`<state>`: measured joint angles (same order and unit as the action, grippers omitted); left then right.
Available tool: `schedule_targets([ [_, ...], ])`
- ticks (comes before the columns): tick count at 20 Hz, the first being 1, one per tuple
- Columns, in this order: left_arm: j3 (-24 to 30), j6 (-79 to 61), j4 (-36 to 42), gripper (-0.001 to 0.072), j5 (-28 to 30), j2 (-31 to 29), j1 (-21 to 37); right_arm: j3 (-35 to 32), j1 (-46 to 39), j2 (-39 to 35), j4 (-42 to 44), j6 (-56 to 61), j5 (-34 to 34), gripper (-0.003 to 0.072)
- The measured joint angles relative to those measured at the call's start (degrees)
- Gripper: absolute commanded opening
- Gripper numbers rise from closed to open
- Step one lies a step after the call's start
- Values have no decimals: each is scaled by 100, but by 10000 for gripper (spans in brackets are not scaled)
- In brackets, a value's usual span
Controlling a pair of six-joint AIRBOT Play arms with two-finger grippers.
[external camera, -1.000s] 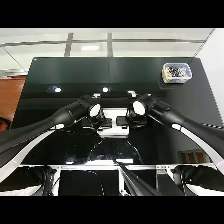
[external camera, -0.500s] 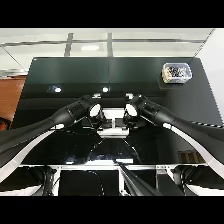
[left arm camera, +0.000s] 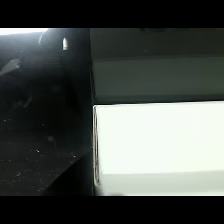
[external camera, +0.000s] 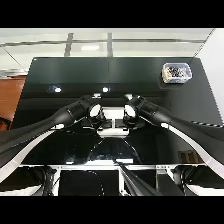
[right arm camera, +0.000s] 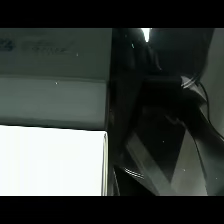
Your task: Fold the box and place the chain.
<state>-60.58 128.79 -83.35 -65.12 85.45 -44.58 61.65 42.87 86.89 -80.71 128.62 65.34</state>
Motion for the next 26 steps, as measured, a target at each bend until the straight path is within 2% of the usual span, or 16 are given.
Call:
schedule_targets([
  [3, 0, 15, 9, 27, -4, 0, 0, 0, 0, 2, 9, 28, 0, 32],
  [4, 0, 13, 9, 27, -4, 0, 0, 0, 0, 0, 7, 22, -4, 196],
  [5, 0, -4, 2, 27, -13, 0, 0, 0, 0, -9, -11, 7, 13, 273],
  [9, 0, -4, 2, 27, -17, 0, 0, 79, 0, -297, -79, -203, 122, 272],
  [14, 0, -2, 2, 27, -15, 0, 0, 260, -122, -1449, -448, -756, 669, 272],
  [16, 0, -2, 2, 27, -7, 0, 0, 297, -365, -1921, -848, -887, 765, 272],
  [19, 0, 2, 4, 27, -9, 0, 0, 251, -1019, -2245, -2074, -973, 649, 275],
  [20, 0, 4, 4, 27, -7, 0, 0, 195, -1362, -2247, -2435, -975, 393, 507],
  [21, 0, 9, 4, 27, -4, 0, 0, 149, -1759, -2186, -2643, -979, 68, 702],
  [24, 0, 11, 4, 27, -4, 0, 0, 203, -2935, -1611, -2476, -1064, -964, 695],
  [26, 0, 11, 4, 27, -2, 0, 0, 682, -3628, -916, -1902, -1121, -1447, 695],
])
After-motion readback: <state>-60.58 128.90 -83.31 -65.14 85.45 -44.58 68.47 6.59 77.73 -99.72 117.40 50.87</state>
